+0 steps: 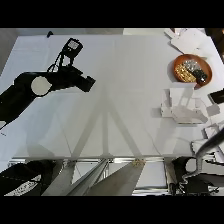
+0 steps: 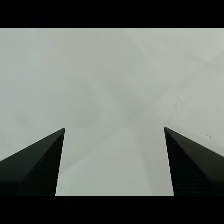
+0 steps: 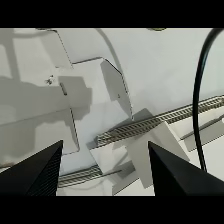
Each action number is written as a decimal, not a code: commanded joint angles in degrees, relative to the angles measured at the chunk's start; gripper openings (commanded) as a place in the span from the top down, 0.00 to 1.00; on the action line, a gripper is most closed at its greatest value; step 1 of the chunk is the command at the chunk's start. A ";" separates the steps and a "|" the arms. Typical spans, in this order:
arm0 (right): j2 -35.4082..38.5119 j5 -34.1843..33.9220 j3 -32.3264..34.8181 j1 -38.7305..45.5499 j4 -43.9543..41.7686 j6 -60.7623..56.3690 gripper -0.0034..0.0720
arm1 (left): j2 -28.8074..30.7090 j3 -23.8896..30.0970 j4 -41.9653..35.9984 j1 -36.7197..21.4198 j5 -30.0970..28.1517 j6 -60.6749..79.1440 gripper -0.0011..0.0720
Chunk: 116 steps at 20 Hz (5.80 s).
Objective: Fold the box and place the chain.
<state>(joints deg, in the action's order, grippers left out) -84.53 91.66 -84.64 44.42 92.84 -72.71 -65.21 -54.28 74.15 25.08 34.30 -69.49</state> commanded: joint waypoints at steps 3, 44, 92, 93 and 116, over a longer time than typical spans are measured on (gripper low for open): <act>-3.87 0.92 0.00 7.37 -3.69 3.30 0.22 | 0.00 -0.02 0.00 0.02 0.00 0.02 0.03; -18.18 4.09 0.57 5.68 -15.39 15.80 0.94 | 0.00 -0.02 0.00 0.02 0.00 0.02 0.03; 12.48 -63.34 41.55 -48.41 -43.58 12.46 0.94 | 0.00 -0.02 0.00 0.02 0.00 0.02 0.03; 12.35 -64.35 41.57 -48.41 -43.60 10.97 0.94 | 0.00 -0.02 0.00 0.02 0.00 0.02 0.03; 12.33 -70.49 47.28 -48.39 -43.56 8.22 0.94 | 0.00 -0.02 -0.02 0.02 -0.02 0.00 0.03</act>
<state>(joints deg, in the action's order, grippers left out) -72.23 21.17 -37.36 -4.01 49.28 -64.47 -65.21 -54.28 74.15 25.08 34.33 -69.49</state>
